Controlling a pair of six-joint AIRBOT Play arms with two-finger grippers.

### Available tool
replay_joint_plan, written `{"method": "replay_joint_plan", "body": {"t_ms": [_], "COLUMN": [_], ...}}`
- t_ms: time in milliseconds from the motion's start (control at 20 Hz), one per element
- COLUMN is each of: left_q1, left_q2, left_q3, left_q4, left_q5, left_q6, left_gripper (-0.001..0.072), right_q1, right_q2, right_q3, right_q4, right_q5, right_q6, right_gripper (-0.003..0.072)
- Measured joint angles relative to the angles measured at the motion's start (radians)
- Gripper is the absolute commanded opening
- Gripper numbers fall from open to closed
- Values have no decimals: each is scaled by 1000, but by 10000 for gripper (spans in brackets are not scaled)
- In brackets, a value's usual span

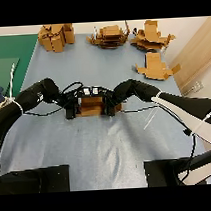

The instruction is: Fold the box.

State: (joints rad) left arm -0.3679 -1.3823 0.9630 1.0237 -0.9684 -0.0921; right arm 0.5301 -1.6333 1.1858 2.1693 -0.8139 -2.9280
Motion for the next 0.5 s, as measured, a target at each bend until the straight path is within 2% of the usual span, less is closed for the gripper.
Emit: {"method": "replay_joint_plan", "body": {"t_ms": [500], "left_q1": [-31], "left_q2": [-31], "left_q3": [1], "left_q4": [-4], "left_q5": [60], "left_q6": [26], "left_gripper": [237], "right_q1": [0], "right_q2": [0], "right_q3": [0], "right_q4": [-2], "right_q5": [-2], "right_q6": [6], "right_gripper": [506]}}
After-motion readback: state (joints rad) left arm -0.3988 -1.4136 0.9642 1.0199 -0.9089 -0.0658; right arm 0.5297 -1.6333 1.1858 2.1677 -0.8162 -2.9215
